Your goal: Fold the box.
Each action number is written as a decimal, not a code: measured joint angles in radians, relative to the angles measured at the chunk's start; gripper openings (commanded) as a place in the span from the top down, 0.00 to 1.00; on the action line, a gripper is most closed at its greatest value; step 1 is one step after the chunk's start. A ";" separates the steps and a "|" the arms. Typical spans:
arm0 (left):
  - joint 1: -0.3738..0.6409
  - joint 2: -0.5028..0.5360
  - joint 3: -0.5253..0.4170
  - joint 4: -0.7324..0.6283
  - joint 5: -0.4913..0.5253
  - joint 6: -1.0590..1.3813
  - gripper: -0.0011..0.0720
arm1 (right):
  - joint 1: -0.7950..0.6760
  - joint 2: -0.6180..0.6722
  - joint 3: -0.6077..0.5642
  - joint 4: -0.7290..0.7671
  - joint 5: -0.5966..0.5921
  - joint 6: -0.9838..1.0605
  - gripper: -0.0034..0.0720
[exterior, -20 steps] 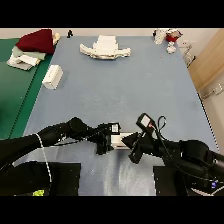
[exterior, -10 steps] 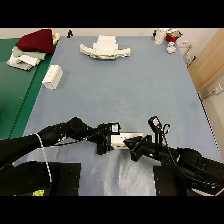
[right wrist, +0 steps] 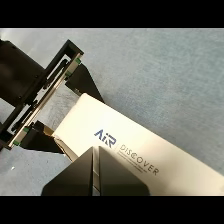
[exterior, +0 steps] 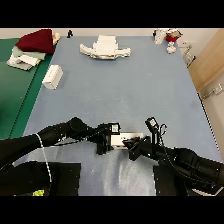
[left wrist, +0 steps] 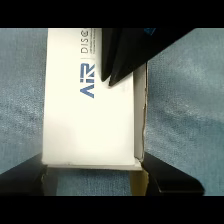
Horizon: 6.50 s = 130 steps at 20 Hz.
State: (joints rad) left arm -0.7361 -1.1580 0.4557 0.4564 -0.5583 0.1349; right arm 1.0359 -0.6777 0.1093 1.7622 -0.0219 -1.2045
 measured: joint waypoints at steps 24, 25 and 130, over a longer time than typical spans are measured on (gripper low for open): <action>0.000 0.000 0.000 -0.001 0.000 -0.001 0.45 | 0.000 0.056 0.039 -0.060 -0.024 0.000 0.88; 0.000 0.000 0.000 -0.001 0.000 -0.001 0.45 | -0.001 0.068 0.040 -0.068 -0.031 0.000 0.88; 1.023 -0.506 0.731 0.604 0.160 -0.966 0.45 | -0.769 -0.432 0.737 0.003 -0.947 -0.813 0.95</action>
State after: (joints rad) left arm 0.2871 -1.6638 1.1866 1.0603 -0.3985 -0.8310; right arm 0.2665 -1.1095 0.8467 1.7653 -0.9691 -2.0174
